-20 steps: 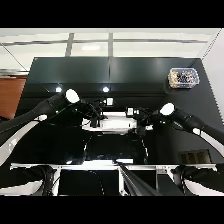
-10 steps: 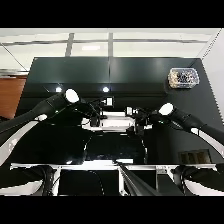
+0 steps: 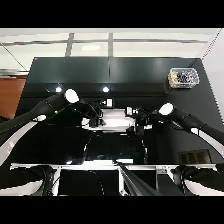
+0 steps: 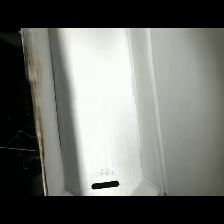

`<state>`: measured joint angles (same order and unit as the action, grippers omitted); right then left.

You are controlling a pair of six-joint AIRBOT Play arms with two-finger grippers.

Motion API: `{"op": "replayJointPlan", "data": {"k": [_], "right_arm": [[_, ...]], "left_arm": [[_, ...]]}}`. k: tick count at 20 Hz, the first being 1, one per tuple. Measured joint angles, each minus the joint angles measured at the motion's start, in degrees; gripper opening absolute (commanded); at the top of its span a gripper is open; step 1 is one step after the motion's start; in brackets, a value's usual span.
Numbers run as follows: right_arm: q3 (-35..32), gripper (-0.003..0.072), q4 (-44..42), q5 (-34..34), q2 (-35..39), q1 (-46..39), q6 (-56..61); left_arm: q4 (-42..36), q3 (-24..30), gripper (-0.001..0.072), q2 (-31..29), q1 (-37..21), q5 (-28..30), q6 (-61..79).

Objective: Fold the box and place the chain.

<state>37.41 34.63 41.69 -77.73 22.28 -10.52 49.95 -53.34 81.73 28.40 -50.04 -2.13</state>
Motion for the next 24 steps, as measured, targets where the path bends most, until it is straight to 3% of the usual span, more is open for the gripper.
{"op": "replayJointPlan", "data": {"k": [4, 5, 7, 9, 12, 15, 17, 24], "right_arm": [[0.0, 0.0459, 0.0, 0.0, 0.0, 0.0, 0.0], [0.0, 0.0458, 0.0, 0.0, 0.0, 0.0, 0.0], [0.0, 0.0458, 0.0, 0.0, 0.0, 0.0, 0.0], [0.0, 0.0457, 0.0, 0.0, 0.0, 0.0, 0.0], [0.0, 0.0457, 0.1, 0.0, 0.0, 0.0, 0.0], [0.0, 0.0457, 0.1, 0.0, 0.0, 0.0, 0.0], [0.0, 0.0457, 0.1, 0.0, 0.0, 0.0, -0.1], [0.0, 0.0460, 0.1, 0.0, 0.0, 0.0, 0.0]], "left_arm": [[3.7, 0.0, 0.0686, -6.1, -0.6, -0.9, -5.8], [5.4, 0.0, 0.0646, -8.0, -0.9, -1.6, -8.4], [8.8, 0.0, 0.0369, -11.8, -1.5, -4.7, -14.9], [10.7, 0.0, 0.0025, -14.8, -2.2, -10.4, -22.1], [9.5, 0.7, 0.0023, -17.0, -2.7, -20.9, -30.4], [4.8, 1.6, 0.0023, -17.7, -3.0, -23.3, -38.1], [1.2, 2.1, 0.0023, -18.0, -3.0, -21.0, -41.1], [-5.8, 5.3, 0.0026, -15.4, -3.0, -3.1, -43.1]]}}
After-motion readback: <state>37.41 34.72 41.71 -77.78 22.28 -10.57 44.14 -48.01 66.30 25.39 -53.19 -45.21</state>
